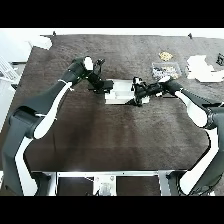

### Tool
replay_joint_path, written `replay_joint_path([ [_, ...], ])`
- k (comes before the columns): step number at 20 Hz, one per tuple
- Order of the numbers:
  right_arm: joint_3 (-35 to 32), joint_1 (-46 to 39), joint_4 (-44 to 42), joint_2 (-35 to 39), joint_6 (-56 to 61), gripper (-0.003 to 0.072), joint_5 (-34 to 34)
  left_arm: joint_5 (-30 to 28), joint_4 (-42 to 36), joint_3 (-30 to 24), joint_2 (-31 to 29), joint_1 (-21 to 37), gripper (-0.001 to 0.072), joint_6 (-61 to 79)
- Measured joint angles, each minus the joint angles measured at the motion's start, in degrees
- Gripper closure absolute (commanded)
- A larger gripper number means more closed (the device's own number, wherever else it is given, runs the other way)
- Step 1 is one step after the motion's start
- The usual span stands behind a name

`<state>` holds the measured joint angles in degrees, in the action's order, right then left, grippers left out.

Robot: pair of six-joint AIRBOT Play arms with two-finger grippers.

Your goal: Fold the box and place the chain.

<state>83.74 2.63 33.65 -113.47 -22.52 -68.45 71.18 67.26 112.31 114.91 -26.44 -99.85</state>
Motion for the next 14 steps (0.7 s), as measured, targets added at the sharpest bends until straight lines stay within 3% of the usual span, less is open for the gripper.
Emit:
replay_joint_path([
  [2,0.0,0.0,0.0,0.0,0.0,0.0115,0.0,-0.4,1.8,0.2,0.0,-0.7,0.0398,-0.6],
  [3,0.0,0.0,0.0,0.0,0.0,0.0116,0.0,-0.5,2.4,0.2,0.0,-1.0,0.0322,-0.9],
  [4,0.0,0.0,0.0,0.0,0.0,0.0115,0.0,-0.6,2.9,0.2,0.0,-1.2,0.0111,-1.2],
  [5,0.0,0.0,0.0,0.0,0.0,0.0115,0.0,-0.6,3.2,0.3,0.0,-1.4,0.0054,-1.6],
  [8,0.0,0.0,0.0,0.0,0.0,0.0115,0.0,0.0,3.9,0.3,0.0,-1.7,0.0054,-2.7],
  [10,0.0,0.0,0.0,0.0,0.0,0.0115,0.0,0.3,4.1,0.3,0.0,-1.8,0.0184,-3.5],
  [14,0.0,0.0,0.0,0.0,0.0,0.0115,0.0,0.4,4.0,0.3,0.0,-1.9,0.0182,-4.6],
])
